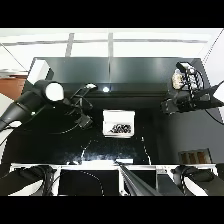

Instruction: Fold the box and place the chain.

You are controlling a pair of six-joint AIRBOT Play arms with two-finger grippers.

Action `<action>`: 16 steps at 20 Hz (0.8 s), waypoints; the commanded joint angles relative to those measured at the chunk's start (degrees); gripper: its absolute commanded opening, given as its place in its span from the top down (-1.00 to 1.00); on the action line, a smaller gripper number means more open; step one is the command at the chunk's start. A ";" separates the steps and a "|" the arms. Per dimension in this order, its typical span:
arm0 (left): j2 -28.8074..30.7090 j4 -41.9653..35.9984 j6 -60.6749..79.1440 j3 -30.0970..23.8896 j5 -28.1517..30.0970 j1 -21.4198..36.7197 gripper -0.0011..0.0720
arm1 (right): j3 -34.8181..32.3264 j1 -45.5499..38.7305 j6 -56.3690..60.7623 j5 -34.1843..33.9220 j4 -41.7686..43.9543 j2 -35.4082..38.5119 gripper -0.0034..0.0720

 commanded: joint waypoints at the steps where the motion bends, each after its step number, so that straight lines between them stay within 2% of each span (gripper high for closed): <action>1: 1.18 -28.81 28.17 -9.94 2.01 11.58 -0.36 | 0.00 -0.04 0.07 -0.37 -0.76 0.04 -0.07; 2: 1.16 -30.16 32.94 -11.85 2.51 13.31 -0.36 | 0.00 -0.04 0.07 -0.44 -0.79 0.04 -0.07; 3: 1.14 -30.10 38.03 -13.27 3.58 14.34 -0.55 | 0.00 -0.04 0.07 -0.70 -0.76 0.04 -0.07; 4: 1.14 -30.01 45.09 -14.47 4.15 14.69 -1.00 | 0.00 -0.04 0.07 -1.11 -0.79 0.04 -0.07; 6: 0.94 -29.35 55.71 -15.45 5.75 14.08 -1.00 | 0.00 -0.04 0.68 -2.27 -0.76 0.02 -0.07; 8: 0.04 -29.09 65.99 -15.50 10.01 12.28 -0.99 | 0.00 -0.02 0.68 -3.45 -0.76 0.02 -0.07; 11: -3.19 -27.91 83.58 -15.47 13.49 8.70 -0.98 | 0.00 -0.04 0.66 -4.50 -0.79 0.02 -0.07; 13: -4.85 -27.78 84.91 -15.47 17.40 6.34 -0.98 | 0.00 -0.04 0.66 -4.48 -0.79 0.02 -0.07; 16: -7.43 -27.76 84.91 -15.47 18.75 3.82 -0.98 | 0.00 -0.04 0.66 -4.50 -0.79 0.02 -0.07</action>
